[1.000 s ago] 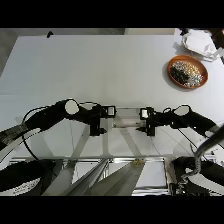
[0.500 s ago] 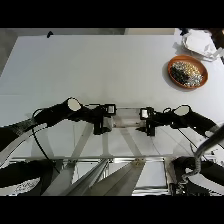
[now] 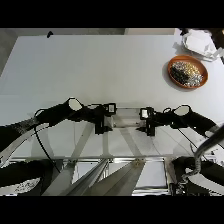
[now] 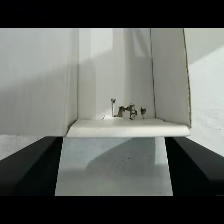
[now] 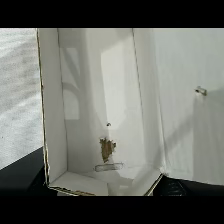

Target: Fold the box and place the chain.

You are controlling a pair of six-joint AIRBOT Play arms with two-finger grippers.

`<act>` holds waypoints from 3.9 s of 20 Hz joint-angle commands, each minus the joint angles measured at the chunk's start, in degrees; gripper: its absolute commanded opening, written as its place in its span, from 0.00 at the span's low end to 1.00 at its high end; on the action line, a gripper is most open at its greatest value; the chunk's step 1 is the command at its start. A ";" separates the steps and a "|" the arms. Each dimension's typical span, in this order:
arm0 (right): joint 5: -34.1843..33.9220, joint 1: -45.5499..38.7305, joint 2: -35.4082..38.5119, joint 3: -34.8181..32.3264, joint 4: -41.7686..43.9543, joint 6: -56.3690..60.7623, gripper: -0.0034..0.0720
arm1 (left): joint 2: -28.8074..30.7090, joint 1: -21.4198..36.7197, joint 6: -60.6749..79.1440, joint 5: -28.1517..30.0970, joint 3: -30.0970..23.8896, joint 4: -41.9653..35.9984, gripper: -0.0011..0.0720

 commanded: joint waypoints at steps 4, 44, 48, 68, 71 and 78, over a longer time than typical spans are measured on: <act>0.02 0.00 0.00 -0.02 0.00 0.00 0.65 | -0.07 -1.53 0.11 2.16 0.00 -1.99 0.99; -1.53 0.00 0.00 -0.02 0.63 0.00 0.65 | -2.19 -2.54 -0.04 3.41 0.00 -2.03 0.49; -1.49 0.00 0.00 -0.02 0.22 0.00 0.65 | -2.19 -2.54 -0.04 3.43 0.00 -2.03 0.49; 3.19 -0.07 16.96 0.00 -44.11 38.75 0.85 | -2.19 -2.54 -0.04 3.41 0.00 -2.03 0.49; 11.85 -0.07 25.42 0.00 -44.37 39.52 0.59 | -2.19 -2.54 -0.04 3.41 0.00 -2.03 0.49; 10.14 -0.04 32.74 -0.02 -10.08 33.97 0.06 | -2.19 -2.54 -0.04 3.41 0.00 -2.03 0.49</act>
